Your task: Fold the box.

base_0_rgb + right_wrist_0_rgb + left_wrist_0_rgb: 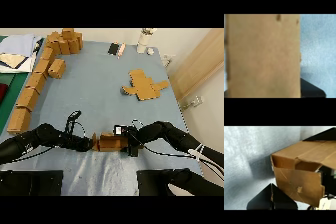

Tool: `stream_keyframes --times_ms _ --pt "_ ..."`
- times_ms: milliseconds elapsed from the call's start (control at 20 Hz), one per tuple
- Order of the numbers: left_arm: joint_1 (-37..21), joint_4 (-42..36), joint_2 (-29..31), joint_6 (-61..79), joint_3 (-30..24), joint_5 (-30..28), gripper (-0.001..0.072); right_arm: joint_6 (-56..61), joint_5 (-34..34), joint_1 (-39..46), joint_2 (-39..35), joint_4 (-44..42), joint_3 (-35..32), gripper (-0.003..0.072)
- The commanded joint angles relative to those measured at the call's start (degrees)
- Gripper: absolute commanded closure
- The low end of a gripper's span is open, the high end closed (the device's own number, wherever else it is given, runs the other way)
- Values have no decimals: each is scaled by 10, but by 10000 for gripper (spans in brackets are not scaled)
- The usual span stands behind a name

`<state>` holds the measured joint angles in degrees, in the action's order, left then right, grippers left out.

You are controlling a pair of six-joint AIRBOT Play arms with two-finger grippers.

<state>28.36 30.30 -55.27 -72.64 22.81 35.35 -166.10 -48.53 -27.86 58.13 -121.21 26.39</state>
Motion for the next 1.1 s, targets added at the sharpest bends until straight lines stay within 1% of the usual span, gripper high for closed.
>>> stream_keyframes --times_ms 0,200,300,600,650,700,750,800,900,1050 --pt "6 -6 5 9 13 -1 698 0 0 0 0 0 0 247" --pt "0 -5 5 11 29 1 696 0 0 0 0 0 0 246" --pt "-9 -3 5 11 30 7 696 0 0 0 0 0 0 246" --pt "-9 -4 2 11 30 9 694 0 0 0 0 0 0 247" --pt "-9 -4 2 11 30 8 519 0 0 0 0 0 0 247" --pt "-9 -4 2 9 30 9 320 0 0 0 0 0 0 246" --pt "-9 -4 2 8 30 10 386 0 0 0 0 0 0 246" --pt "-10 -3 2 8 30 10 427 0 0 0 0 0 0 246" --pt "-14 -3 1 8 30 12 426 0 0 0 0 0 0 247" --pt "-52 3 1 8 30 30 426 0 0 0 0 0 0 247"
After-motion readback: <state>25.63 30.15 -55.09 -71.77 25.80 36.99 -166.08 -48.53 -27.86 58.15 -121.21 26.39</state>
